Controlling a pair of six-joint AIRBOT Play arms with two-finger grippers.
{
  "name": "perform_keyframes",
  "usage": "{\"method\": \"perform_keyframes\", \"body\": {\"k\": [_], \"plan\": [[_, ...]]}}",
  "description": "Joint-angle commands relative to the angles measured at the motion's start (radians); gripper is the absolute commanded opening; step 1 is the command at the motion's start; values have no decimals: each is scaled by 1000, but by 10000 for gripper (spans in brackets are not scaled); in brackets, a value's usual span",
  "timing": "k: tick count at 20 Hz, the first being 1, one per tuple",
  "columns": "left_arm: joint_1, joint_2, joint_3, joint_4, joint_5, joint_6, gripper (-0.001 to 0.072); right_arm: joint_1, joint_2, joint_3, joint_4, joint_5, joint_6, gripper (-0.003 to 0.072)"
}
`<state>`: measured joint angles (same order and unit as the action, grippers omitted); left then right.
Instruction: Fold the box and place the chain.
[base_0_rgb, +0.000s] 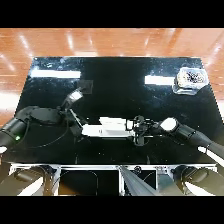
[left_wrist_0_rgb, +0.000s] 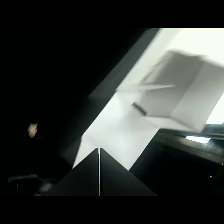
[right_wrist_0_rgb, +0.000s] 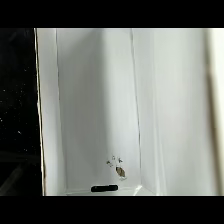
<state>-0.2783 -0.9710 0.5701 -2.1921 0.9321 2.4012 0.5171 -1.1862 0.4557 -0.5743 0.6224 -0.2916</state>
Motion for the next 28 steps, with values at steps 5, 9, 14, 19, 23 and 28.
{"method": "perform_keyframes", "body": {"k": [5,9,14,19,23,28], "plan": [[225,-48,-22,145,87,-596,25,0,0,0,1,2,0,542],[232,-206,-23,-60,161,-546,26,0,0,0,0,2,0,542],[183,-344,-22,-198,151,-429,26,0,0,0,0,2,0,542],[79,-346,-22,-227,69,-412,24,1,0,0,6,1,0,542],[61,-341,2,-245,102,-413,24,1,0,0,6,0,0,541],[54,-341,85,-254,200,-413,214,1,0,0,6,0,0,541]]}}
